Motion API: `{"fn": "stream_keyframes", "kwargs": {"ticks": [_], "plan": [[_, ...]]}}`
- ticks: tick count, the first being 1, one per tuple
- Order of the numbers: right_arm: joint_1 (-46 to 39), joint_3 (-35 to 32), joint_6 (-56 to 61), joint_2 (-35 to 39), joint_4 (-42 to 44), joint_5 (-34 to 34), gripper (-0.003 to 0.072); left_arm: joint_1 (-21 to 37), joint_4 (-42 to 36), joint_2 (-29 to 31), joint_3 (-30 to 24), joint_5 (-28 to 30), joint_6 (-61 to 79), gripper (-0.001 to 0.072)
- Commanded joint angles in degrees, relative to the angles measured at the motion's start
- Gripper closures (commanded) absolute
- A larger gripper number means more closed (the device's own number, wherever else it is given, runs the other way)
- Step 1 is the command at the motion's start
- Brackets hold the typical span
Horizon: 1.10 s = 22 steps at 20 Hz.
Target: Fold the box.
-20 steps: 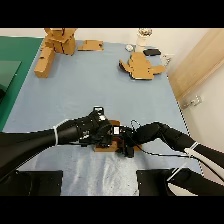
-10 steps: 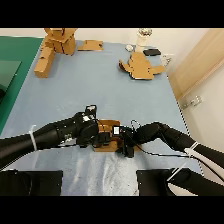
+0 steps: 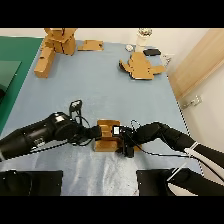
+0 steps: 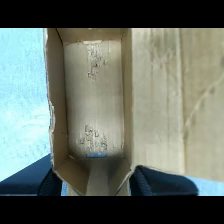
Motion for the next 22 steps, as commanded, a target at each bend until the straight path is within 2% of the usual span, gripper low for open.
{"fn": "stream_keyframes", "kwargs": {"ticks": [1,3,4,6,9,11,13,14,16,18,20,22], "plan": [[0.0,0.0,0.0,0.0,0.0,0.0,0.0180,3.7,0.0,7.0,-5.3,3.4,2.9,0.0199],[0.0,0.0,0.0,0.0,0.0,0.0,0.0180,7.3,-0.1,11.4,-10.0,4.7,12.3,0.0695],[0.0,0.0,0.0,0.0,0.0,0.0,0.0180,8.5,-1.9,12.7,-11.5,4.6,21.4,0.0696],[0.0,0.0,0.0,0.0,0.0,0.0,0.0180,13.2,-14.7,13.4,-13.0,1.3,49.4,0.0697],[0.0,0.0,0.0,0.0,0.0,0.0,0.0180,28.1,-45.2,11.0,-13.7,-12.3,98.2,0.0697],[0.0,0.0,0.0,0.0,0.0,0.0,0.0180,39.5,-58.8,6.8,-13.7,-22.2,119.5,0.0697],[0.0,0.0,0.0,0.0,0.0,0.0,0.0180,46.2,-63.0,2.3,-13.7,-30.1,137.1,0.0696],[0.0,0.0,0.0,0.0,0.0,0.0,0.0180,47.1,-62.5,0.3,-13.7,-30.5,143.0,0.0696],[0.0,0.0,0.0,0.0,0.0,0.0,0.0180,45.4,-62.3,-3.0,-13.7,-24.4,149.8,0.0695],[0.0,0.0,0.0,0.0,0.0,0.0,0.0180,41.3,-62.2,-4.7,-13.7,-14.9,150.2,0.0695],[0.0,0.0,0.0,0.0,0.0,0.0,0.0181,37.0,-58.5,-5.1,-13.7,-5.2,154.7,0.0695],[0.0,0.0,0.0,0.0,0.0,0.0,0.0180,34.2,-54.6,-4.5,-13.7,-0.6,160.7,0.0695]]}}
